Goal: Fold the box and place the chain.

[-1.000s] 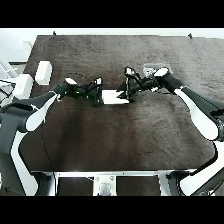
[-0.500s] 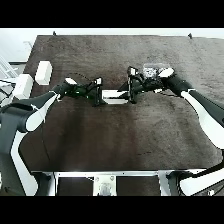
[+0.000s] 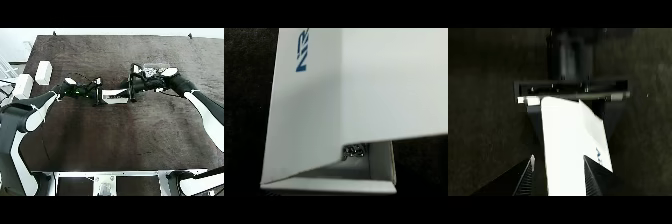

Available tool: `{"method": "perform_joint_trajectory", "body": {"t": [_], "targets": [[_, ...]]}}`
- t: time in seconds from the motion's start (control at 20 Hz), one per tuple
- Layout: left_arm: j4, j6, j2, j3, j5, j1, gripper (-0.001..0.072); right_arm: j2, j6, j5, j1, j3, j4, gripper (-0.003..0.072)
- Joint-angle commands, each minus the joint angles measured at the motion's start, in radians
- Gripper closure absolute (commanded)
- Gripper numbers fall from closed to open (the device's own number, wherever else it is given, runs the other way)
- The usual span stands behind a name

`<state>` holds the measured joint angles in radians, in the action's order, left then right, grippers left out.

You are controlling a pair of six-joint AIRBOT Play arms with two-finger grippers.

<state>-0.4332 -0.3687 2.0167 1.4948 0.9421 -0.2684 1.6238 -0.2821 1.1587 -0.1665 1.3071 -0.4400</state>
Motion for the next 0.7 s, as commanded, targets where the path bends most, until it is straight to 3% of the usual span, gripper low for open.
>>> {"method": "perform_joint_trajectory", "body": {"t": [0.0, 0.15, 0.4, 0.65], "targets": [[0.0, 0.001, 0.0, 0.0, 0.001, 0.0, 0.0181, -0.034, -0.052, -0.024, 0.01, 0.001, 0.07, 0.0324], [0.0, 0.001, 0.0, 0.0, 0.001, 0.0, 0.0181, 0.012, -0.051, -0.085, 0.011, 0.001, 0.071, 0.0324], [0.0, 0.001, 0.0, 0.0, 0.001, 0.0, 0.0181, 0.132, -0.044, -0.086, 0.011, 0.001, 0.069, 0.0331], [0.0, 0.001, 0.0, 0.0, 0.001, 0.0, 0.0181, 0.15, -0.032, -0.029, 0.01, 0.001, 0.05, 0.0331]]}}
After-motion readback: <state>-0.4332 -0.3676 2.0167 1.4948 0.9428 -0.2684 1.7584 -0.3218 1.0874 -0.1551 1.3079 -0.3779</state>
